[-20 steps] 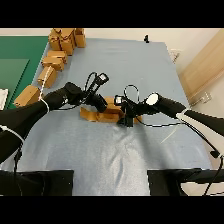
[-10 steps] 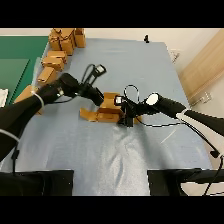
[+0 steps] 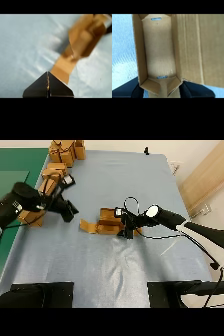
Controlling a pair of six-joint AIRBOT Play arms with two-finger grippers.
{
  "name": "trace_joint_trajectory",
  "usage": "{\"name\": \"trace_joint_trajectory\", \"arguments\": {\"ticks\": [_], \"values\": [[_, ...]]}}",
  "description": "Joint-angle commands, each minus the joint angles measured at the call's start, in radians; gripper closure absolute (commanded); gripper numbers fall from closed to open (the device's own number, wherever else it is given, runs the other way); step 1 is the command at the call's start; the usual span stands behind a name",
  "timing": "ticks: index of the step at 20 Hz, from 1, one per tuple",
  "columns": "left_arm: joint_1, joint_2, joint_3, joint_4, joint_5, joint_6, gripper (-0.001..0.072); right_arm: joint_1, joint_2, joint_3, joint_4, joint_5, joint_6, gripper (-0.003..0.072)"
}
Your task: Fold the box.
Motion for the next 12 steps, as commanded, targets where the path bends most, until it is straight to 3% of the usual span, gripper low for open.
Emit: {"name": "trace_joint_trajectory", "arguments": {"ticks": [1,2,3,4,7,9,11,12], "values": [[-0.05,-0.025,-0.069,0.024,0.011,0.179,0.0691,-0.001,-0.001,0.0,0.0,0.001,0.0,0.0177],[-0.101,-0.04,-0.064,0.037,0.05,0.224,0.0657,-0.001,-0.001,0.0,0.0,0.002,0.0,0.0177],[-0.151,-0.056,-0.062,0.044,0.106,0.262,0.0343,-0.001,-0.001,0.0,0.0,0.002,0.0,0.0178],[-0.193,-0.071,-0.061,0.054,0.176,0.259,0.0165,-0.001,-0.001,0.0,0.0,0.002,0.0,0.0178],[-0.291,-0.108,-0.06,0.077,0.323,0.26,0.0168,-0.001,-0.002,0.0,0.0,0.009,0.0,0.0178],[-0.322,-0.137,-0.059,0.082,0.361,0.258,0.0253,-0.001,-0.002,0.0,0.0,0.008,0.0,0.0178],[-0.328,-0.169,-0.051,0.077,0.369,0.255,0.0255,-0.001,-0.002,0.0,-0.002,0.009,0.0,0.0178],[-0.328,-0.181,-0.046,0.074,0.364,0.256,0.0366,-0.001,-0.002,0.0,-0.002,0.009,0.0,0.0178]]}}
